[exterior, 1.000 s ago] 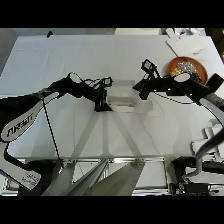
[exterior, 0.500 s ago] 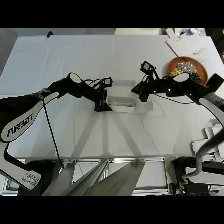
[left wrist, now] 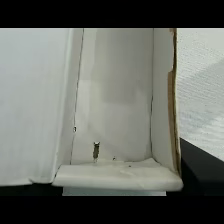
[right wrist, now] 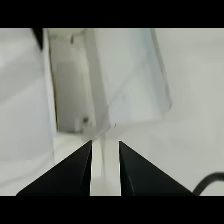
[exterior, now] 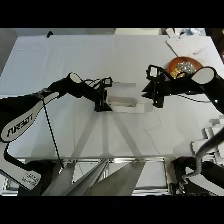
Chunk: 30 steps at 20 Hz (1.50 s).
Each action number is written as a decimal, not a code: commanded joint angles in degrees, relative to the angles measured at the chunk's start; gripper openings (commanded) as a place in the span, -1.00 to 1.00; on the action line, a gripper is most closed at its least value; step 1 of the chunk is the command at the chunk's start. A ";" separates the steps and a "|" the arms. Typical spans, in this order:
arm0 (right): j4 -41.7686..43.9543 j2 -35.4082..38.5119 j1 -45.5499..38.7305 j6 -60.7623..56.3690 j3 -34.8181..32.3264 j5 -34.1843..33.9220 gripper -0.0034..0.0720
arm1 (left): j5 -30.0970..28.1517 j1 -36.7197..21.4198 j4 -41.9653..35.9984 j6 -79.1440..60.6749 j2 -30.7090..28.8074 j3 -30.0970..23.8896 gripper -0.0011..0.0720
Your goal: Fold the box and place the chain.
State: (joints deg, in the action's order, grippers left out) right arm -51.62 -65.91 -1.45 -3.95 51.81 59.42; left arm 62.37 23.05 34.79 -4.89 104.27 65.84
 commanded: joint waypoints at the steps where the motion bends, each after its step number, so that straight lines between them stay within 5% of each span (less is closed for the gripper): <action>1: -7.19 -0.02 0.02 -1.66 -1.01 -0.52 0.02 | 0.00 0.02 -0.02 0.02 -0.04 -0.02 -0.40; 13: -0.85 -16.59 4.83 9.25 -1.01 -5.33 0.08 | 0.00 0.02 -0.02 0.02 -0.04 -0.02 -0.40; 21: 3.37 -17.09 5.03 9.22 -1.01 -7.67 -0.24 | 0.00 0.02 -0.02 0.02 -0.04 -0.02 -0.40; 22: 3.69 -17.09 5.09 9.25 -1.01 -7.76 -0.42 | 0.00 0.02 -0.02 0.02 -0.04 -0.02 -0.40; 30: 4.26 -17.11 8.31 10.47 -1.01 -12.68 -0.57 | 0.00 0.02 -0.04 0.02 -0.04 -0.02 -0.40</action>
State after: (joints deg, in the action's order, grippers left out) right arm -47.94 -82.98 5.82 6.31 50.83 49.74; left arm 62.37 23.05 34.74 -4.86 104.27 65.84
